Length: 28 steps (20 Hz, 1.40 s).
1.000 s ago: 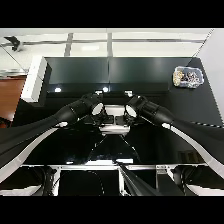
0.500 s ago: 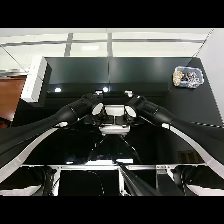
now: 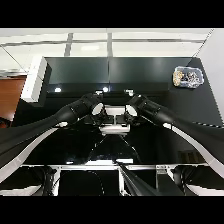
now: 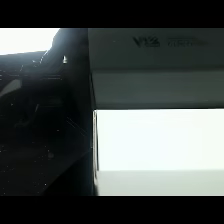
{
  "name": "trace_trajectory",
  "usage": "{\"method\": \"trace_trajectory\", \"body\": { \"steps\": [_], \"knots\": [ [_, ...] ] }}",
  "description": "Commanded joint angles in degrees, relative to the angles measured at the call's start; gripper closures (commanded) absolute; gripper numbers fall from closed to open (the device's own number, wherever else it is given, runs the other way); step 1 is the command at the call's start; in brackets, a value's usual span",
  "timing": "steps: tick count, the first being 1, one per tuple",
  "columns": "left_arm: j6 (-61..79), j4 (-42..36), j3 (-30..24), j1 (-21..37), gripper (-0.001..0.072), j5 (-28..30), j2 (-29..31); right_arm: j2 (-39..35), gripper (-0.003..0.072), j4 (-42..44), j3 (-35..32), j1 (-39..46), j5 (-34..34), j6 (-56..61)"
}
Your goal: Fold the box and place the chain.
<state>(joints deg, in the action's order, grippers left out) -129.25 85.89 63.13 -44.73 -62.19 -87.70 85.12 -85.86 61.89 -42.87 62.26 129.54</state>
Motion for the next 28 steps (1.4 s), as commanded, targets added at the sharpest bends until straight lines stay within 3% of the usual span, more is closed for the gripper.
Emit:
{"method": "trace_trajectory", "body": {
  "steps": [1,5,8,11,12,13,17,19,25,28],
  "knots": [
    [-0.17,0.02,0.0,0.04,0.068,-0.02,0.04,-3.23,0.0304,-1.46,0.22,-0.04,0.63,-0.79],
    [-0.2,0.02,0.0,0.11,0.068,-0.04,0.04,-14.95,0.0304,-6.67,0.22,0.02,0.96,-3.19],
    [-0.2,0.02,0.0,0.2,0.068,0.0,0.04,-23.39,0.0305,-24.33,0.22,1.16,3.85,-3.15],
    [-0.2,0.02,0.0,0.22,0.0679,-0.02,0.04,-23.12,0.0302,-37.55,-0.81,10.25,6.56,-3.19],
    [-0.2,0.0,0.0,0.22,0.068,-0.02,0.04,-22.38,0.0238,-37.53,-1.66,15.02,3.37,-3.21],
    [-0.17,0.0,0.0,0.22,0.0679,-0.02,0.04,-21.4,-0.0034,-36.39,-2.6,20.24,-1.05,-3.21],
    [-0.17,0.0,0.0,0.22,0.068,-0.15,0.04,-12.26,-0.0034,-15.82,-2.03,42.38,-22.58,-3.23],
    [-0.17,0.02,-0.02,0.22,0.068,-0.48,0.04,-5.64,-0.0034,-9.77,4.61,48.89,-24.7,-6.88],
    [-0.2,0.02,-0.02,0.22,0.068,-1.4,0.04,22.03,-0.0034,-9.73,41.86,55.76,0.28,-15.67],
    [-0.2,0.0,-0.02,0.22,0.068,-1.4,0.04,30.38,-0.0034,-9.94,51.23,56.65,4.57,-16.02]
  ]
}}
